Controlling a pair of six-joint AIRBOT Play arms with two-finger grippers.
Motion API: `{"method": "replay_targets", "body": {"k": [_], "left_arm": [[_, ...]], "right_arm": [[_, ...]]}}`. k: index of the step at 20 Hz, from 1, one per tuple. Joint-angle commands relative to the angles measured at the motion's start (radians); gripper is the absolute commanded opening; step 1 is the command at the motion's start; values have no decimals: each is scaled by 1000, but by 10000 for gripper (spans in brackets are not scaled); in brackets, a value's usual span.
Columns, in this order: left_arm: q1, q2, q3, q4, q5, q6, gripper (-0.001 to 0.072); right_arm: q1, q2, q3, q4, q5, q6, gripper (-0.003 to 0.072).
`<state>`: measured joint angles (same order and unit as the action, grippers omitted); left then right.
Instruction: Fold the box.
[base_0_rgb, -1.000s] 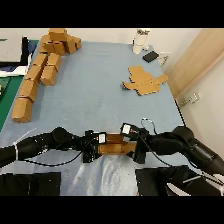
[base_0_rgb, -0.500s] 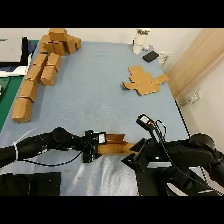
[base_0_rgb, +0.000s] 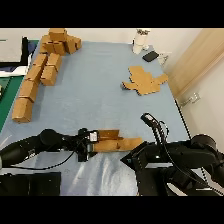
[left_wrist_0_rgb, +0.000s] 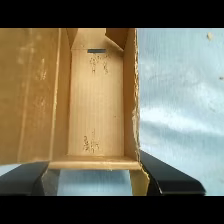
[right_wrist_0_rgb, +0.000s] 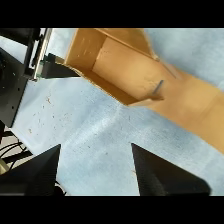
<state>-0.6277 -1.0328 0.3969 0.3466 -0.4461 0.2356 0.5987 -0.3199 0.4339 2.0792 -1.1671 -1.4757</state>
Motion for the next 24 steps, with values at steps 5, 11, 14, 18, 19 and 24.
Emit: {"method": "replay_targets", "body": {"k": [5, 11, 14, 18, 19, 24], "left_arm": [[27, 121, -111, 0, -63, -10, 477], [27, 99, -113, 68, -87, -80, 477], [26, 80, -113, 65, -85, -80, 477], [23, 71, -111, 65, -77, -80, 477], [23, 71, -111, 65, -77, -80, 476], [23, 71, -111, 66, -77, -80, 476]], "right_arm": [[0, 2, 1, -39, 8, 13, 712], [0, 1, 1, -71, 83, 12, 711], [0, 1, 1, -71, 118, 12, 711], [0, 1, 1, -72, 129, 12, 712], [0, 1, 1, -71, 133, 13, 711], [0, -3, 1, -36, 138, 69, 710]]}}
